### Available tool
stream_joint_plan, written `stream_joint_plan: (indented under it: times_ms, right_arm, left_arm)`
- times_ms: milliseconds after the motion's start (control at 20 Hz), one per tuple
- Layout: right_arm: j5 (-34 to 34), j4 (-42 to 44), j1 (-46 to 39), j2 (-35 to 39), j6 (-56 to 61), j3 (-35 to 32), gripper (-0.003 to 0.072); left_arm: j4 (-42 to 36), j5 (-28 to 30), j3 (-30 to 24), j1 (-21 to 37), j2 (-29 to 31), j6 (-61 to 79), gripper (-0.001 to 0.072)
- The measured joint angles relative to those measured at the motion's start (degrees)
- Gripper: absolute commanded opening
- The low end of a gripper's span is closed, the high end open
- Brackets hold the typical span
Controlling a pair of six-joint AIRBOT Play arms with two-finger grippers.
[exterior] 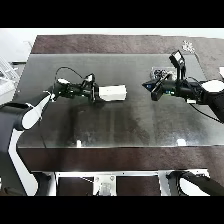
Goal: Fold the box and place the chain.
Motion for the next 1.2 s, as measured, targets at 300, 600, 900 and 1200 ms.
stream_joint_plan:
  times_ms: [300, 600, 900, 1200]
  right_arm:
    - [-0.1, 0.1, -0.2, 0.4, 2.3, -1.5, 0.0015]
    - [-0.1, 0.1, -0.2, 0.4, 3.6, -1.7, 0.0015]
    - [-0.1, 0.1, -0.2, 0.4, 3.9, -1.8, 0.0015]
    - [-0.2, 0.1, -0.2, 0.4, 4.0, -1.8, 0.0015]
  left_arm:
    - [-0.1, 1.8, 0.1, 4.7, 5.7, -10.8, 0.0014]
    - [5.7, 8.1, 0.0, 13.2, 14.3, -20.9, 0.0017]
    - [9.8, 21.0, -0.1, 25.6, 17.9, -31.2, 0.0019]
    - [10.8, 26.4, -0.1, 32.0, 16.7, -35.5, 0.0019]
